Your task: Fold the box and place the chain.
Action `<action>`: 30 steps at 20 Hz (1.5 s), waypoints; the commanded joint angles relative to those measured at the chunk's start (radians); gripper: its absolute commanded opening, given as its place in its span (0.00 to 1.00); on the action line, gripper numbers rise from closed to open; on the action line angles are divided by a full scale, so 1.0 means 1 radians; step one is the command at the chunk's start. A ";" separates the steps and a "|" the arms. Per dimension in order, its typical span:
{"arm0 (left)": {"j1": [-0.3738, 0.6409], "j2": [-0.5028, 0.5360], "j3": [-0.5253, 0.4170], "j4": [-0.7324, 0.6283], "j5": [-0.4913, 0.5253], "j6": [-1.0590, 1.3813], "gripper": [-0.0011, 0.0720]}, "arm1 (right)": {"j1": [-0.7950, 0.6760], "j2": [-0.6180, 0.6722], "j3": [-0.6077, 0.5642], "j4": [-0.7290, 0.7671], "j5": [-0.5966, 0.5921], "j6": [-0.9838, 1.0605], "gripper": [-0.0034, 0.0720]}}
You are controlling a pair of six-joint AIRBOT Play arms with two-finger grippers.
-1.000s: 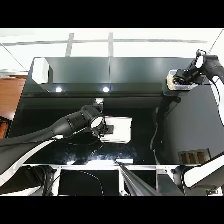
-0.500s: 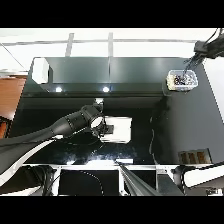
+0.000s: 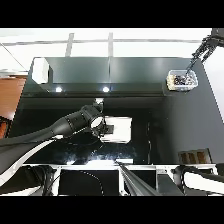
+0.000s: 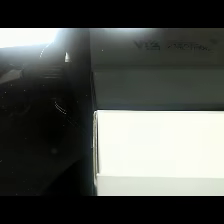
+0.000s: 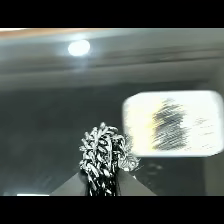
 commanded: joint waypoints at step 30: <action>0.000 0.000 0.000 0.004 0.000 0.000 0.05 | 0.662 0.451 -1.009 0.423 -0.296 -0.199 0.08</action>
